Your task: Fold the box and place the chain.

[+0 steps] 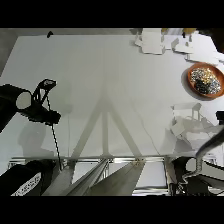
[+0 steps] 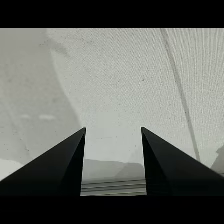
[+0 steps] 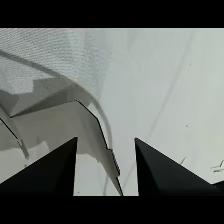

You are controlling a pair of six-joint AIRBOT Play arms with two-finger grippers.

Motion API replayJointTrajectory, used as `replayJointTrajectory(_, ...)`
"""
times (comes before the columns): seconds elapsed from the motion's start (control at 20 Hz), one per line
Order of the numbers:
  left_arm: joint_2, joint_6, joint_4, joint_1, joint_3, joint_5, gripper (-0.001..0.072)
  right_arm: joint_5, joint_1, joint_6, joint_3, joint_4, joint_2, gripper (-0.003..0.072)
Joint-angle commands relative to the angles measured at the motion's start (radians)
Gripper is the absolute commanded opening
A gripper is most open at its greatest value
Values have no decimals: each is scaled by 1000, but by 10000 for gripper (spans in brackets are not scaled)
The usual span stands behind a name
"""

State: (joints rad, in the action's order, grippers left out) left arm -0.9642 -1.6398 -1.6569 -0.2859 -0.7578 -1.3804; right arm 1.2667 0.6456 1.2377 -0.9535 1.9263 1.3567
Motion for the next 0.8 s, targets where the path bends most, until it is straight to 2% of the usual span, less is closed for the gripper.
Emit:
replayJointTrajectory(0.0,1,0,0,0,0,0,392,19,5,-2,-1,-18,47,270)
replayJointTrajectory(0.15,1,0,0,0,0,0,392,69,0,14,-1,-32,48,93)
replayJointTrajectory(0.2,1,0,0,0,0,0,392,105,-6,-6,-1,-56,43,8)
replayJointTrajectory(0.35,1,0,0,0,0,0,392,153,-58,-48,-1,-174,-22,10)
replayJointTrajectory(0.55,1,0,0,0,0,0,392,122,-187,-96,6,-439,-175,8)
replayJointTrajectory(0.65,1,0,0,0,0,0,392,72,-271,-134,51,-565,-276,8)
replayJointTrajectory(0.75,1,0,0,0,0,0,392,-28,-345,-148,153,-654,-399,8)
